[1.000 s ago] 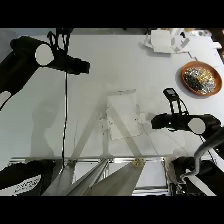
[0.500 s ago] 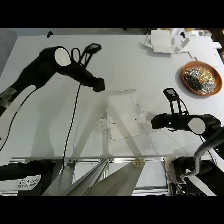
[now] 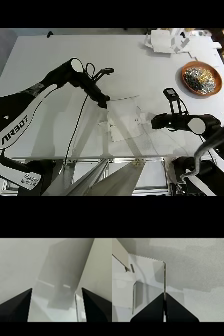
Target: Fold the box and place the chain.
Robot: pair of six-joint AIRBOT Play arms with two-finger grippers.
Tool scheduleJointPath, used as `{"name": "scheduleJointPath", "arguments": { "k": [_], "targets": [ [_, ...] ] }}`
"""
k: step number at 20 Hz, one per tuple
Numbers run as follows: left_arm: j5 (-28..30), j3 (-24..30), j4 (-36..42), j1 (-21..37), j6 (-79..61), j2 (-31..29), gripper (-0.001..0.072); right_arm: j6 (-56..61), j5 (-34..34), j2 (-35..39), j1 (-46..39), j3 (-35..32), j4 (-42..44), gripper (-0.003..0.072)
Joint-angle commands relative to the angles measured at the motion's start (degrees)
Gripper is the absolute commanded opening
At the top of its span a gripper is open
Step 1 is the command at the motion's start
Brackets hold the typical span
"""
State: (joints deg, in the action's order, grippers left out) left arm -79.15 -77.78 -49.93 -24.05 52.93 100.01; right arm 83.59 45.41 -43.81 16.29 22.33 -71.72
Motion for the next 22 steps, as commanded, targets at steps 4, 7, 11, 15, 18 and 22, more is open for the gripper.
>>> {"name": "scheduleJointPath", "arguments": {
  "k": [4,7,11,15,18,22],
  "targets": [
    [-8.1,0.0,5.2,9.6,-0.2,-4.4,0.0502,0.0,0.0,0.1,0.1,0.0,0.0,0.002],
    [-15.5,0.0,5.4,13.2,-0.2,-7.5,0.0515,0.0,0.0,0.1,0.1,0.0,0.0,0.002],
    [-24.8,0.0,6.9,12.9,4.4,-8.0,0.0505,0.0,0.0,0.1,0.1,0.0,0.0,0.002],
    [-9.9,0.0,6.1,8.5,3.3,-7.8,0.0463,0.0,0.0,0.1,0.1,0.0,0.0,0.002],
    [-11.2,0.0,5.0,4.6,-1.3,-5.8,0.0585,0.0,0.0,0.1,0.1,0.0,0.0,0.002],
    [-9.0,0.0,4.9,1.1,-8.3,-2.1,0.0597,0.0,0.0,0.1,0.1,0.0,0.0,0.0021]
  ]
}}
